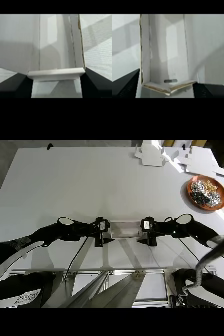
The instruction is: Fold the box and place the chain.
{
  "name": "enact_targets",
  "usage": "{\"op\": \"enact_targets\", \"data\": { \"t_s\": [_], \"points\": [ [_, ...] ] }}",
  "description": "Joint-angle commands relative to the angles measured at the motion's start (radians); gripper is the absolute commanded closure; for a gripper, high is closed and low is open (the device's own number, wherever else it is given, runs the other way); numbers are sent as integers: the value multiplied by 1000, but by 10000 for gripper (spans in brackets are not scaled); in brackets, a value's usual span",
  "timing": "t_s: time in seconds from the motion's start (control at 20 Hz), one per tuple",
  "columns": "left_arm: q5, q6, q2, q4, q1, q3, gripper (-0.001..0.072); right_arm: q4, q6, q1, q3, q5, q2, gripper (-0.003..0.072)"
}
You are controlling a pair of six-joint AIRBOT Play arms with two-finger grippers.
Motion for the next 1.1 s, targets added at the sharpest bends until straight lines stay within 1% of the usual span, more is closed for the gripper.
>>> {"op": "enact_targets", "data": {
  "t_s": [0.0,0.15,0.3,0.35,0.45,0.55,0.6,0.65,0.7,0.75,0.8,0.85,0.9,0.95,1.0,1.05],
  "points": [
    [3,0,0,3,0,0,680,-220,230,-12,0,14,93,-7],
    [3,0,0,3,0,0,680,-340,355,-65,0,51,175,-4],
    [4,0,0,3,0,0,680,-360,425,-130,0,100,236,7],
    [3,0,0,3,0,0,680,-339,424,-135,0,123,253,41],
    [3,0,0,3,0,0,680,-223,412,-135,0,178,293,161],
    [4,0,0,3,0,0,680,-84,411,-118,0,194,332,169],
    [0,0,0,3,-1,0,680,-21,409,-101,0,190,341,215],
    [0,0,0,3,-1,0,680,41,396,-75,0,192,343,364],
    [-1,0,0,3,-2,0,680,81,377,-45,0,188,343,533],
    [-2,0,0,3,-2,0,680,119,342,-10,0,166,342,666],
    [-4,0,0,3,-2,0,680,163,330,30,0,98,339,667],
    [-4,0,0,3,-2,0,680,214,330,65,0,-1,335,667],
    [-4,0,0,3,-2,0,680,287,321,95,0,-107,322,668],
    [-4,0,0,3,-2,0,680,375,277,112,3,-184,293,668],
    [-4,0,0,3,-2,0,680,432,250,116,15,-209,251,668],
    [-4,0,0,3,-2,0,680,456,249,114,45,-207,192,668]
  ]
}}
